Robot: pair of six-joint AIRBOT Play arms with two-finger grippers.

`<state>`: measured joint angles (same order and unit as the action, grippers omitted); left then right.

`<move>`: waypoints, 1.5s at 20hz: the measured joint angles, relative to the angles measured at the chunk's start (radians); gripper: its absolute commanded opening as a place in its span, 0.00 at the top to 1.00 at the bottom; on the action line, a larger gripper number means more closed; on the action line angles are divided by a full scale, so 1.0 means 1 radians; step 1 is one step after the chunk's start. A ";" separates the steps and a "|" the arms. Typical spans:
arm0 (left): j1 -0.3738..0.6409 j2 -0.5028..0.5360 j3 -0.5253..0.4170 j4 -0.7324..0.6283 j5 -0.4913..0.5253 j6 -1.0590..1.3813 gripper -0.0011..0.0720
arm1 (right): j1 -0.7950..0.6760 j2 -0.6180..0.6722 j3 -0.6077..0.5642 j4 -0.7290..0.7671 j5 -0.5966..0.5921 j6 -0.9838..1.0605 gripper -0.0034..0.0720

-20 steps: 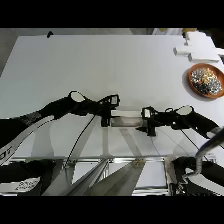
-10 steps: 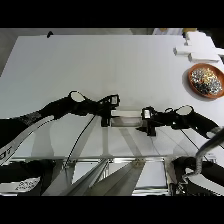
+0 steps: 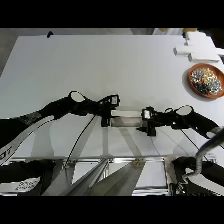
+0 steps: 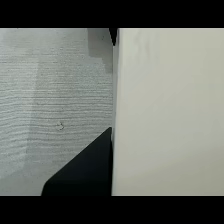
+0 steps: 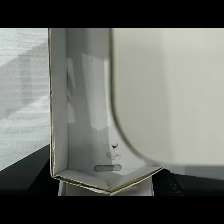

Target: Fold the box and place the chain.

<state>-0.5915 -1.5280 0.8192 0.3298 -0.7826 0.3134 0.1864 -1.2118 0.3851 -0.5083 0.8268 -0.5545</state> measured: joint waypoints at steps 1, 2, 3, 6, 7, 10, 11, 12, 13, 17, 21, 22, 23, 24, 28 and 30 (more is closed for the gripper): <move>0.000 0.000 0.000 0.000 0.000 0.000 0.97 | 0.000 0.000 0.000 -0.001 0.000 0.000 0.51; 0.000 0.000 0.000 0.000 0.000 0.000 0.97 | 0.000 0.000 0.000 -0.001 0.000 0.000 0.51; 0.000 0.000 0.000 0.000 0.000 0.000 0.97 | 0.000 0.000 0.000 -0.002 0.000 0.000 0.51; 0.000 0.000 0.000 0.000 0.000 0.000 0.97 | 0.000 0.000 0.000 -0.003 0.000 0.000 0.51; 0.000 0.000 0.000 0.000 0.000 0.000 0.97 | 0.000 0.000 0.000 -0.003 0.000 0.000 0.51; 0.000 0.000 0.000 0.000 0.000 0.000 0.97 | 0.000 0.000 0.000 -0.003 0.000 0.000 0.51; 0.000 0.000 0.000 0.000 0.000 0.000 0.97 | 0.000 0.000 0.000 -0.004 0.000 0.000 0.51; 0.000 0.000 0.000 0.000 0.000 0.000 0.97 | 0.000 0.000 0.000 -0.004 0.000 0.000 0.51; 0.000 0.000 0.000 0.000 0.000 0.000 0.97 | 0.000 0.000 0.000 -0.004 0.000 0.000 0.51; 0.000 0.005 0.000 0.000 0.009 -0.002 0.67 | 0.000 0.000 0.000 -0.005 0.001 -0.001 0.51; 0.006 0.066 -0.001 0.005 0.001 -0.006 0.30 | 0.001 0.000 0.000 -0.010 0.005 -0.003 0.51; 0.006 0.089 0.000 0.020 -0.001 -0.014 0.28 | 0.001 0.000 0.000 -0.009 0.005 -0.003 0.51; 0.008 0.115 0.000 0.055 -0.003 -0.035 0.28 | 0.001 0.000 0.000 -0.008 0.005 -0.003 0.51; 0.008 0.141 0.000 0.092 -0.004 -0.069 0.28 | 0.001 0.000 0.000 -0.008 0.004 -0.003 0.51; 0.008 0.261 0.000 0.359 -0.052 -0.335 0.55 | 0.001 0.000 0.000 -0.007 0.002 -0.001 0.51; 0.004 0.328 0.000 0.482 -0.129 -0.481 0.98 | 0.001 0.000 0.000 -0.006 0.002 -0.001 0.51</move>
